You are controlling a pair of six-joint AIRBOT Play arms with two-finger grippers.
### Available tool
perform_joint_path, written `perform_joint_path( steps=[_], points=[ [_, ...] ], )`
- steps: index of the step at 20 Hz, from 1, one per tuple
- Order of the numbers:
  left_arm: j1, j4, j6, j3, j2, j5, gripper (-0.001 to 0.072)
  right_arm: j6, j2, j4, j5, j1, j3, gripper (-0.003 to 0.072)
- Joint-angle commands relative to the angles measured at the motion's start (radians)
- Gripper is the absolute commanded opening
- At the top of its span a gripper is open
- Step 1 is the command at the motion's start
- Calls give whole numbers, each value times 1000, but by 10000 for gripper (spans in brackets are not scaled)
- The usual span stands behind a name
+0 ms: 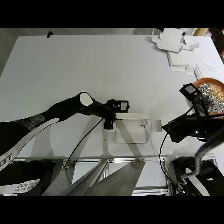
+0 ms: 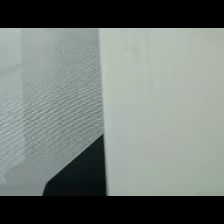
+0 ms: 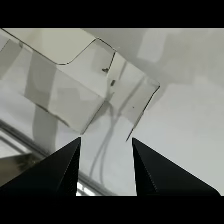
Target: Fold the box and place the chain.
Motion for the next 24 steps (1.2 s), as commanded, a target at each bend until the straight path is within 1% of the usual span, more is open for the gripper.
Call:
perform_joint_path(
  steps=[1,6,14,17,21,24],
  points=[
    [-1,-20,14,-1,-24,14,4,-50,-1,0,-19,1,1,358],
    [-1,-8,14,-1,-31,13,5,-68,-1,-1,-19,1,1,357],
    [-1,-9,14,-1,-30,11,10,-198,-1,-1,-19,1,1,357],
    [-2,-5,15,0,-7,6,4,-198,-1,-1,-13,1,1,357],
    [-21,91,-62,4,16,8,3,-198,-1,-1,-13,1,0,357],
    [-46,98,-66,4,10,21,4,-198,-1,-1,-13,1,0,357]
  ],
)
